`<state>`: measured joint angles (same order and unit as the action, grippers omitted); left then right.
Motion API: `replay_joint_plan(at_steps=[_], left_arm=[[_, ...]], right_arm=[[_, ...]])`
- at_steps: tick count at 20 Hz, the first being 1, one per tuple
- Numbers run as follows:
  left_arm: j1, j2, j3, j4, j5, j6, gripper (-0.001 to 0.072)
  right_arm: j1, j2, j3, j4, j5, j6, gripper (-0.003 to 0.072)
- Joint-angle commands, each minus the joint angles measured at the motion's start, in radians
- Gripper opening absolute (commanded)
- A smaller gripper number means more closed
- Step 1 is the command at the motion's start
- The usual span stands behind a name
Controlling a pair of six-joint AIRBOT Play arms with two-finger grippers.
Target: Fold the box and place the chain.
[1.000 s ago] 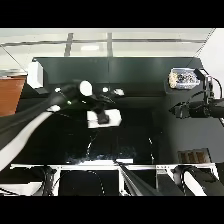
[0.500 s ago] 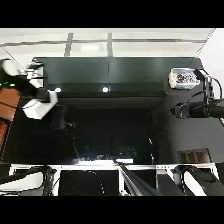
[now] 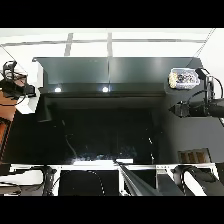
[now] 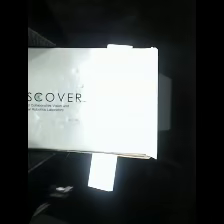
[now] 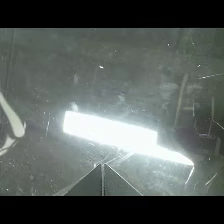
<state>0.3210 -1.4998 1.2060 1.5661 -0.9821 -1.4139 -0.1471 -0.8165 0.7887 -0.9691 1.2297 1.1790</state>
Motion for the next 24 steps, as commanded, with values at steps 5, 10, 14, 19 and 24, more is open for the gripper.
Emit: replay_joint_plan(at_steps=[5,10,14,19,24], left_arm=[[0.006,-0.127,0.078,-0.025,0.181,0.003,0.0332],[0.005,-0.199,0.237,-0.103,0.113,0.094,0.072],[-0.009,-0.188,0.414,-0.091,-0.016,0.081,0.072],[-0.101,-0.12,0.517,-0.32,-0.216,-0.026,0.0024],[-0.349,0.15,0.117,-0.49,0.055,0.188,0.0024]], right_arm=[[0.0,0.0,0.0,0.0,-0.027,0.045,0.0011],[0.0,0.0,0.0,0.0,-0.03,0.06,0.0011],[0.0,0.0,0.0,-0.002,-0.033,0.06,0.0011],[0.0,0.0,0.0,-0.01,-0.078,0.059,0.0011],[0.01,0.0,-0.011,-0.045,-0.233,-0.066,0.001]])
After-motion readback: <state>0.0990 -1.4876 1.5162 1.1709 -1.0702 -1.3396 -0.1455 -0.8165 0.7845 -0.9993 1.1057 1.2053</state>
